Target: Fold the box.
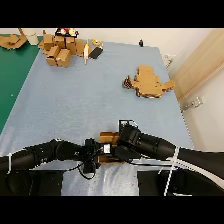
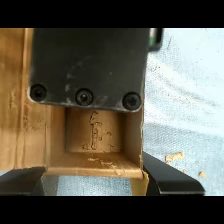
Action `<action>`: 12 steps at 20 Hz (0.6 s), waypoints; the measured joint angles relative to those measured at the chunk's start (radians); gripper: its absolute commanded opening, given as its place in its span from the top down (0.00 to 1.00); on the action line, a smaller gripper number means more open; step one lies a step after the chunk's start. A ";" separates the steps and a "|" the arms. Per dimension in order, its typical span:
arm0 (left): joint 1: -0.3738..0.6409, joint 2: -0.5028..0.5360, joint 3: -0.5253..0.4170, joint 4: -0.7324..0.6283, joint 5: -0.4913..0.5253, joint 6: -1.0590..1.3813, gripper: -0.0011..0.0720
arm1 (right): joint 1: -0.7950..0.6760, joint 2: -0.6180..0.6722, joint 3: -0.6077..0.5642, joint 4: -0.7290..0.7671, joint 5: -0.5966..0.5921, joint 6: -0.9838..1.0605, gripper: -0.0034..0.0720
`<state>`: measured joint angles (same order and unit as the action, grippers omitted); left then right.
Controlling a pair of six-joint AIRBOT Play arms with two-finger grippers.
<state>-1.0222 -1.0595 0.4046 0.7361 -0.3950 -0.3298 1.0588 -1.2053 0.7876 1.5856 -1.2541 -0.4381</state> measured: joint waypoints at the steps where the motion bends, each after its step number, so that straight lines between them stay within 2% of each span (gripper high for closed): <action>1: 0.000 0.000 0.000 0.000 0.000 0.000 0.48 | 0.000 -0.003 0.000 0.004 0.002 0.000 0.76; 2: 0.000 0.000 0.000 0.000 0.000 0.000 0.48 | 0.000 -0.005 0.000 0.007 0.003 -0.001 0.85; 4: 0.000 0.000 0.000 0.000 0.000 0.000 0.48 | 0.000 -0.008 0.000 0.014 -0.002 -0.006 0.93; 9: 0.000 0.000 0.000 0.001 0.000 0.001 0.48 | 0.001 -0.010 0.000 0.029 -0.002 -0.017 0.95; 10: 0.000 0.000 0.000 0.001 0.000 0.001 0.48 | 0.001 -0.010 0.000 0.030 -0.001 -0.021 0.93; 12: 0.000 0.000 0.000 0.000 0.000 0.000 0.48 | 0.002 -0.009 0.000 0.037 0.003 -0.024 0.73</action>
<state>-1.0222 -1.0595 0.4046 0.7364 -0.3954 -0.3294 1.0607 -1.2144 0.7876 1.6230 -1.2510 -0.4618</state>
